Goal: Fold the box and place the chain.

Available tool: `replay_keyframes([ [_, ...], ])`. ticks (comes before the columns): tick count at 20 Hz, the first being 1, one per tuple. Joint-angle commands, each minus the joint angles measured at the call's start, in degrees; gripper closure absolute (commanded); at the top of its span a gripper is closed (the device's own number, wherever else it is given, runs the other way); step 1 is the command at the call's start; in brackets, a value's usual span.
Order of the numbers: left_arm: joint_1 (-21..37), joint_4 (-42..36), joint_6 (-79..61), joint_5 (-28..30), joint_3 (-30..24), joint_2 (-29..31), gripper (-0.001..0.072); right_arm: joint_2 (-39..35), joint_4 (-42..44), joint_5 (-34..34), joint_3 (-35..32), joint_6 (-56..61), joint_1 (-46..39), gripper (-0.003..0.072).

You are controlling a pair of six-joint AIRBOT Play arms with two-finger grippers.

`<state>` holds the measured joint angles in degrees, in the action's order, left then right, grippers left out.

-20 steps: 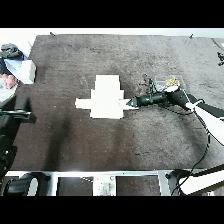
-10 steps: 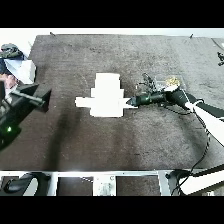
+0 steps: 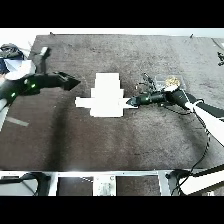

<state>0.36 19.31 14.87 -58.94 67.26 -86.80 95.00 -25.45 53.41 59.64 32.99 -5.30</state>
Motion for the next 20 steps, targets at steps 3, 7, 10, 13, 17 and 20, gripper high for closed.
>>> replay_keyframes([
  [3, -4.1, 11.2, 17.6, -11.2, 24.6, -19.7, 0.0164, 0.0, 0.0, 0.1, 0.0, -0.9, 0.1, 0.0699],
  [7, -5.9, 16.1, 20.9, -12.9, 33.4, -26.3, 0.0165, 0.0, 0.0, 0.1, 0.0, -1.5, 0.1, 0.0699],
  [10, -7.2, 16.3, 21.2, -13.1, 37.0, -29.7, 0.0165, 0.0, 0.0, 0.4, 0.0, -2.0, 0.1, 0.0699],
  [13, -8.3, 16.1, 21.3, -13.1, 37.7, -31.5, 0.0165, 0.0, 0.0, 0.3, 0.0, -2.0, 0.1, 0.0699],
  [17, -9.3, 13.9, 21.0, -15.8, 37.9, -33.4, 0.0165, 0.0, 0.0, 0.3, 0.0, -2.4, 0.1, 0.0699],
  [20, -9.5, 12.2, 20.9, -18.6, 37.9, -35.2, 0.0186, 0.0, 0.0, 0.4, 0.0, -2.4, 0.1, 0.0699],
])
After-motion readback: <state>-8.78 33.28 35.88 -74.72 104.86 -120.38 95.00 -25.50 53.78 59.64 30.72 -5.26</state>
